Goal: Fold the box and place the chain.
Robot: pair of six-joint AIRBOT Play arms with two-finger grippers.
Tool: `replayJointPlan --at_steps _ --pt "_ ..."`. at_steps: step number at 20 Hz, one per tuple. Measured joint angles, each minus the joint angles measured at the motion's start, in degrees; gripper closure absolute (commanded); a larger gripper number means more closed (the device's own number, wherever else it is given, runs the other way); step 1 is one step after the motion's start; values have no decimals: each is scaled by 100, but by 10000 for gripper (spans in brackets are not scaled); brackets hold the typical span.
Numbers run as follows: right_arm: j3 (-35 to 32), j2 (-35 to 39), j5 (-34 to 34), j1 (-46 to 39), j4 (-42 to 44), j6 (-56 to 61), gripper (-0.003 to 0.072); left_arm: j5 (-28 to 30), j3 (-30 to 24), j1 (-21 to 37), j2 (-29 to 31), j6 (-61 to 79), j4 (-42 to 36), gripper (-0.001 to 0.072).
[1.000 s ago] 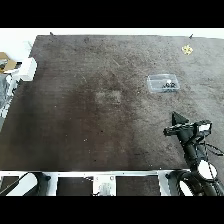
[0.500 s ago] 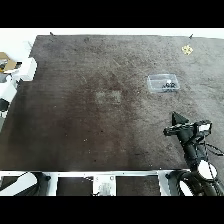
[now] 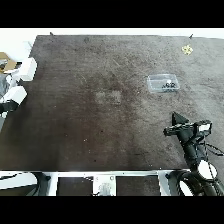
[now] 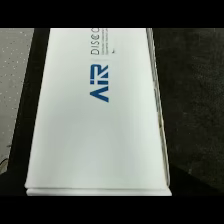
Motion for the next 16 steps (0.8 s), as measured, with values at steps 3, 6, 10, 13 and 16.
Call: replayJointPlan --at_steps 3,6,10,13,16 --pt "0 0 0 0 2 0 687 15 17 -13 -129 149 35 702" --pt "0 0 0 0 2 0 687 42 20 -17 -234 249 107 700" --pt "0 0 -2 0 0 0 687 57 20 -20 -293 321 133 157" --pt "0 0 -2 0 0 -2 687 46 31 -20 -306 361 190 141" --pt "0 0 0 0 2 0 687 -59 168 -22 -302 382 188 -10"
